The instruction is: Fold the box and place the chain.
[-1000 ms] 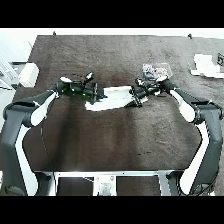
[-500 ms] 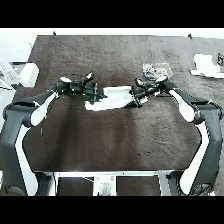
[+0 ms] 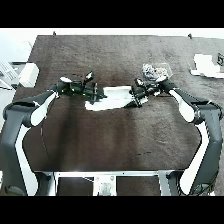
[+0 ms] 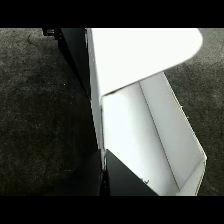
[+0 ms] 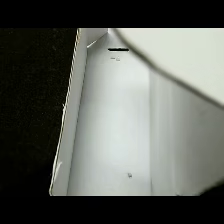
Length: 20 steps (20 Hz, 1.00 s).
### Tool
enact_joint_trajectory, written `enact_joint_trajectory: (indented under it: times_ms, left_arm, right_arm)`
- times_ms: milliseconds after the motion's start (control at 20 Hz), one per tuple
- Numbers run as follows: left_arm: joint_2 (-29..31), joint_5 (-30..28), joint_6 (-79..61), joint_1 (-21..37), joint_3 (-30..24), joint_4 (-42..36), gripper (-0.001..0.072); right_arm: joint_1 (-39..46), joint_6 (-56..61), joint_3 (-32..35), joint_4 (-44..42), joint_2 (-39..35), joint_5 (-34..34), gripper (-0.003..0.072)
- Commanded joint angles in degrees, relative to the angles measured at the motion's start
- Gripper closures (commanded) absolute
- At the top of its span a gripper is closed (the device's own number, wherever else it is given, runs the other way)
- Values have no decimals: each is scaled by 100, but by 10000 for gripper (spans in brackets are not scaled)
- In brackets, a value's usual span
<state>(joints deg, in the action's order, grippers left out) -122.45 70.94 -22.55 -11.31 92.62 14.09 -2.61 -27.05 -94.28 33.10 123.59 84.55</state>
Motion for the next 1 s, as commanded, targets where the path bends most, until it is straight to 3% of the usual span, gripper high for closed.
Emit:
enact_joint_trajectory:
  times_ms: [0,500,600,950]
  left_arm:
    - [-2,0,7,-2,2,2,688]
    - [0,-4,0,-2,2,-129,685]
    - [0,-4,0,-2,2,-260,250]
    - [74,107,4,101,7,-581,238]
  right_arm:
    - [-4,0,-4,-4,4,2,397]
    - [-7,0,-4,-4,4,2,397]
    - [-7,0,-4,-2,4,0,397]
    - [-7,0,-4,-4,4,0,398]
